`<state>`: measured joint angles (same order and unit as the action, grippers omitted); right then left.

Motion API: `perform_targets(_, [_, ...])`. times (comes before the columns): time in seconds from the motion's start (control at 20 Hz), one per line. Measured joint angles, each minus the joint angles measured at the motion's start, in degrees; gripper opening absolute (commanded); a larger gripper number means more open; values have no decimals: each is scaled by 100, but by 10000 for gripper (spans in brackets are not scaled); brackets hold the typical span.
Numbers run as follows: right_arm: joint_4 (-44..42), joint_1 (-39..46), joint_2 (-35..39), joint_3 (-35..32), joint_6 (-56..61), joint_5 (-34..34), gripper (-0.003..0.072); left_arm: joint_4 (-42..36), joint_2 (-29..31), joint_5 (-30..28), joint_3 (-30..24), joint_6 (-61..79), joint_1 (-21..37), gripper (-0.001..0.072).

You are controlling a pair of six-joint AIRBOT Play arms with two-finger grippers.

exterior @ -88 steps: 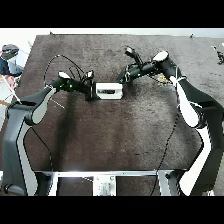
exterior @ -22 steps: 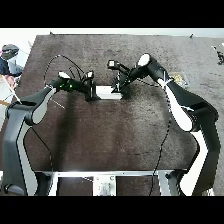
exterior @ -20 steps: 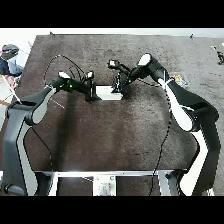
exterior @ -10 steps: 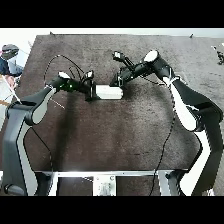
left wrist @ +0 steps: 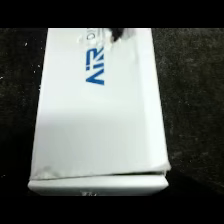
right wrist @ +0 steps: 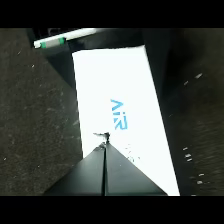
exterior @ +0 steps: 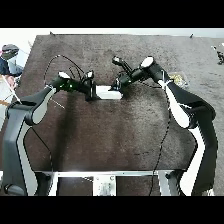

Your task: Fold the box and place the chain.

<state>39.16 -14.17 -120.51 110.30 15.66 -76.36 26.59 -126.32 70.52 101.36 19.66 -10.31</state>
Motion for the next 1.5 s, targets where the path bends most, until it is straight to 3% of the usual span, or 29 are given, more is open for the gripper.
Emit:
perform_targets(0.4, [98, 17, -175, -35, 87, -118, 11, 9, 0, 20, 0, 0, -2, 409])
perform_targets(0.7, [103, 37, 90, -55, 83, -168, 11, -22, -2, -26, 0, -42, -2, 409])
perform_targets(1.25, [-328, 37, 1360, -68, 713, -94, 9, -9, -2, -13, 0, -15, 2, 409])
perform_targets(1.4, [-348, 37, 1834, -378, 981, 79, 9, -4, 0, -7, 0, -15, 2, 410])
perform_targets(1.5, [-337, 63, 2347, -955, 1106, 455, 10, -4, -2, -7, 0, -15, 2, 409])
